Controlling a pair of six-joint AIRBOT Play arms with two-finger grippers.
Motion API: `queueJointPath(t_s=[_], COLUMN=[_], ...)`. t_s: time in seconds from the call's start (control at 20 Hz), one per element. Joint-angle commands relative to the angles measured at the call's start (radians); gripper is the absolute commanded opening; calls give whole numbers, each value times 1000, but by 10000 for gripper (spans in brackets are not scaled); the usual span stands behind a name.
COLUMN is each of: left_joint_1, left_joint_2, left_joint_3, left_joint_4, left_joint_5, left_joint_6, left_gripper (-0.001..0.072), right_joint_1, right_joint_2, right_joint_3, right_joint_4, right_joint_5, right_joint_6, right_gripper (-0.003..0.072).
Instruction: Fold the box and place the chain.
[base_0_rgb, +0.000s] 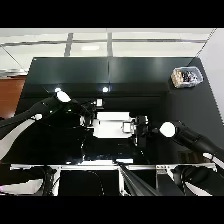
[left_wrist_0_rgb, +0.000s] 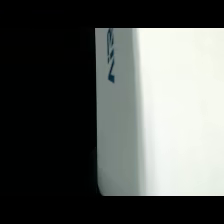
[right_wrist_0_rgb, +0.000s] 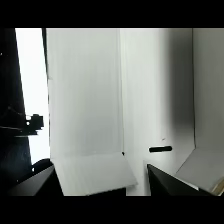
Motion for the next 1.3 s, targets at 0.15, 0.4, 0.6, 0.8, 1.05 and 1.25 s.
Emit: queueJointPath(t_s=[0.15,0.4,0.6,0.8,1.05,1.25], left_joint_1=[0,0,0,0,0,0], left_joint_2=[-1,-1,-1,-1,-1,-1], left_joint_3=[0,0,0,0,0,0], left_joint_4=[0,0,0,0,0,0], left_joint_5=[0,0,3,3,3,3], left_joint_6=[-3,-4,-3,-3,-4,-4], left_gripper=[21,21,22,22,22,22], right_joint_1=[-45,-111,-182,-185,-195,-196], right_joint_2=[-34,-34,-35,-66,-76,-76], right_joint_3=[79,140,170,170,170,158], right_joint_4=[98,116,164,163,108,-9], right_joint_5=[119,104,108,109,178,272], right_joint_6=[-68,-114,-126,-134,-134,-80], right_gripper=[638,638,638,638,638,638])
